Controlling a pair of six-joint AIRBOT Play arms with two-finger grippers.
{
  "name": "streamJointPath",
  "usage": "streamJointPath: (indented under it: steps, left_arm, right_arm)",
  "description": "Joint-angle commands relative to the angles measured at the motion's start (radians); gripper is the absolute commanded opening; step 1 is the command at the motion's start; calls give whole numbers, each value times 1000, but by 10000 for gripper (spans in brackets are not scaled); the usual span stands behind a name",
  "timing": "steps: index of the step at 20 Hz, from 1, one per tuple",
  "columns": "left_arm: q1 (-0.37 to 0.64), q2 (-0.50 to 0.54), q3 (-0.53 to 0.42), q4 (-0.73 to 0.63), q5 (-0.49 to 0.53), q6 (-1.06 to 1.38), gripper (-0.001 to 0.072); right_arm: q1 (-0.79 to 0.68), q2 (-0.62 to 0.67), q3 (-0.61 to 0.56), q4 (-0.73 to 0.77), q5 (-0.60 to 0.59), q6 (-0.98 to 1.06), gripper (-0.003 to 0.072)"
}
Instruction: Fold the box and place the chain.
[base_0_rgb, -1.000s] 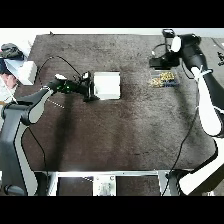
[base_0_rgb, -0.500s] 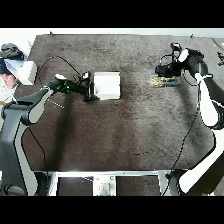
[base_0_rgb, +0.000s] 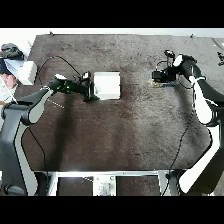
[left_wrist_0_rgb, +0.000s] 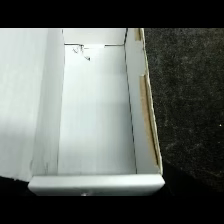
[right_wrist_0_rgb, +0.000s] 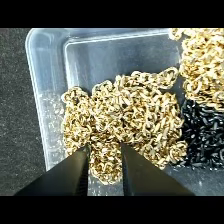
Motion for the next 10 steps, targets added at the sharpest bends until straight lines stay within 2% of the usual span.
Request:
streamJointPath:
  steps: [1,2,3,6,10]
  left_arm:
    - [1,0,0,0,0,1,468]
    - [1,0,0,0,0,1,468]
    - [1,0,0,0,0,1,468]
    - [1,0,0,0,0,1,468]
    - [1,0,0,0,0,1,469]
  right_arm:
    - [1,-23,-1,-19,12,-2,216]
    - [1,-27,-1,-19,12,-2,198]
    - [2,-26,0,-19,8,-4,21]
    - [2,-7,29,-19,9,-6,15]
    - [5,89,33,-19,5,-6,15]
